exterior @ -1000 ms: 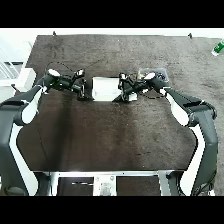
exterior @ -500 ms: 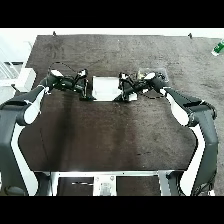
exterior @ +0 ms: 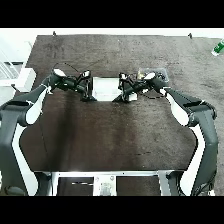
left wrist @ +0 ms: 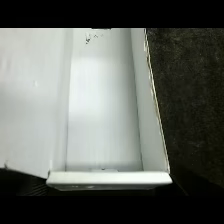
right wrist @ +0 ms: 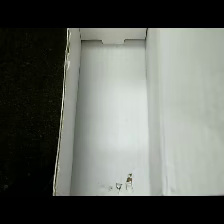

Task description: Fold the box and place the chain.

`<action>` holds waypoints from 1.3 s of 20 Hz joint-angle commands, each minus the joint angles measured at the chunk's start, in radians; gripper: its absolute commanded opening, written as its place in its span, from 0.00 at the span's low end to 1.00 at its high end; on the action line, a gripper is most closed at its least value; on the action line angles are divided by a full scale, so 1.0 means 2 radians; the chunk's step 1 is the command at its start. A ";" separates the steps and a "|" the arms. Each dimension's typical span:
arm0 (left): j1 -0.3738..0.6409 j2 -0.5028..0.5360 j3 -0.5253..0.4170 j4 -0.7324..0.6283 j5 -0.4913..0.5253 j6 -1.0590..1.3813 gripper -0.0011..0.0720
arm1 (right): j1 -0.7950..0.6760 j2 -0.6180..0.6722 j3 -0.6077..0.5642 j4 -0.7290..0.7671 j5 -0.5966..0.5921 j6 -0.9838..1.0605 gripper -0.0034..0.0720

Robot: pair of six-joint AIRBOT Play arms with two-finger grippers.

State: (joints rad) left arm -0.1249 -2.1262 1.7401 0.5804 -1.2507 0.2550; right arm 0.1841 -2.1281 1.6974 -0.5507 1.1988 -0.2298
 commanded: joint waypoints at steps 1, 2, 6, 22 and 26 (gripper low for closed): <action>-0.003 0.000 0.002 0.008 0.002 -0.006 0.99 | 0.000 0.000 0.000 0.000 -0.001 0.000 0.61; -0.003 -0.001 0.002 0.008 0.003 -0.008 0.99 | 0.000 0.000 0.000 0.000 0.000 0.000 0.61; -0.002 -0.001 0.003 0.014 0.002 -0.019 0.99 | 0.000 0.000 0.000 0.000 -0.001 0.000 0.61; -0.012 -0.010 0.023 0.030 -0.013 -0.019 0.94 | 0.000 0.000 0.000 0.000 -0.001 0.000 0.61; -0.013 -0.012 0.027 0.032 -0.014 -0.026 0.94 | 0.000 0.000 0.000 0.000 -0.001 0.000 0.61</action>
